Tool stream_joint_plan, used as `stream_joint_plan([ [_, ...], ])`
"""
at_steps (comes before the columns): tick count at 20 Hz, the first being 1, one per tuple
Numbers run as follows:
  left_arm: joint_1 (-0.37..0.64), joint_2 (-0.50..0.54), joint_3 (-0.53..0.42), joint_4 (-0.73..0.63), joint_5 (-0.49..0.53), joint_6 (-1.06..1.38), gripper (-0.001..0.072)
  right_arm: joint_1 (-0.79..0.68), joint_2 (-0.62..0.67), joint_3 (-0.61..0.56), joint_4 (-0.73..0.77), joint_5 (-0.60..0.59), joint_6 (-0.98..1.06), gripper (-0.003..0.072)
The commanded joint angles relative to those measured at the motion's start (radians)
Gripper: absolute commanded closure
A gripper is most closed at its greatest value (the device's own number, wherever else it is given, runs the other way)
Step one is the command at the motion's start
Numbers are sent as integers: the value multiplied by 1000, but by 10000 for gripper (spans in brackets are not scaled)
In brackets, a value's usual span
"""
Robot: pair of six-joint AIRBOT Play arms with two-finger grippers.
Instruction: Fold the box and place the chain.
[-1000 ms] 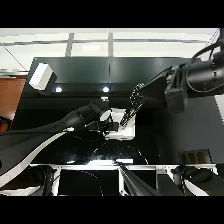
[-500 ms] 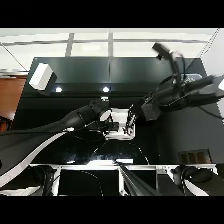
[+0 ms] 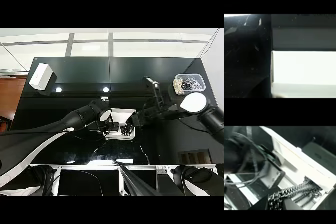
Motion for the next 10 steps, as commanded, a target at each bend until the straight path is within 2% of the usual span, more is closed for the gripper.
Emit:
stream_joint_plan([
  [1, 0, 0, 0, 0, -1, 0, 685, 49, -43, -40, 1, -89, 12, 670],
  [3, 0, 0, 0, 0, -1, 0, 685, 47, -47, -39, -3, -87, 13, 413],
  [4, 0, 0, 0, 0, -1, 0, 685, 24, -47, -31, -8, -62, 13, 386],
  [8, 0, 0, 0, 0, -1, 0, 685, -129, -16, 58, -178, 145, 3, 387],
  [10, 0, 0, 0, 0, -4, 0, 684, -212, 30, 71, -224, 187, -11, 388],
])
